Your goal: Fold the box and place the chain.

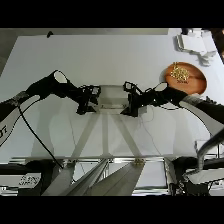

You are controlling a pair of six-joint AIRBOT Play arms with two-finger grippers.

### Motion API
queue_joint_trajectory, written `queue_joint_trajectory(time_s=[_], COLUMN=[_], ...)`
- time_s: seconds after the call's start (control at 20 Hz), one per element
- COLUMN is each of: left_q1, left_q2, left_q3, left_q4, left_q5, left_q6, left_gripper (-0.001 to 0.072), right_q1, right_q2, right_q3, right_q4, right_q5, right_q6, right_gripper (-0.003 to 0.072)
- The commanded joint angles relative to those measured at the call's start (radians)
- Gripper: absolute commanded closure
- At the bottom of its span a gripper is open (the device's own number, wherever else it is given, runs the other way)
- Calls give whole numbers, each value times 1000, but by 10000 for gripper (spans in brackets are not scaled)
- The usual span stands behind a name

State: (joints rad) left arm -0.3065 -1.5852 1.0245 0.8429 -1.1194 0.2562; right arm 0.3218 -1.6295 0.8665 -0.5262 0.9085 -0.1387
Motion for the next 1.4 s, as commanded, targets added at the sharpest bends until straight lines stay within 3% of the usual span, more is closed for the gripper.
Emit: queue_joint_trajectory(time_s=[0.0,0.1,0.15,0.6,0.65,0.75,0.85,0.9,0.95,1.05,1.35], left_q1=[-1,-1,-2,-31,-32,-32,-29,-29,-28,-16,118], left_q2=[-2,-2,-2,-40,-40,-40,-40,-40,-39,-28,76], left_q3=[-1,-1,-1,-2,-2,-2,-2,-2,-2,-2,-2], left_q4=[-45,-101,-130,-176,-177,-177,-175,-173,-166,-126,-63], left_q5=[48,46,46,43,47,47,47,47,46,45,11], left_q6=[13,13,14,5,5,-6,-58,-76,-89,-104,-179], left_gripper=[449,464,515,489,457,284,287,304,367,689,698], right_q1=[1,1,1,1,1,1,1,1,1,1,1], right_q2=[0,0,0,0,0,0,0,0,0,0,0], right_q3=[0,0,0,0,0,0,0,0,0,0,0], right_q4=[0,0,0,0,0,0,0,0,0,0,0], right_q5=[0,0,0,0,0,0,0,0,0,0,0], right_q6=[0,0,0,0,0,0,0,0,0,0,0], right_gripper=[114,114,114,114,114,114,114,114,114,114,114])
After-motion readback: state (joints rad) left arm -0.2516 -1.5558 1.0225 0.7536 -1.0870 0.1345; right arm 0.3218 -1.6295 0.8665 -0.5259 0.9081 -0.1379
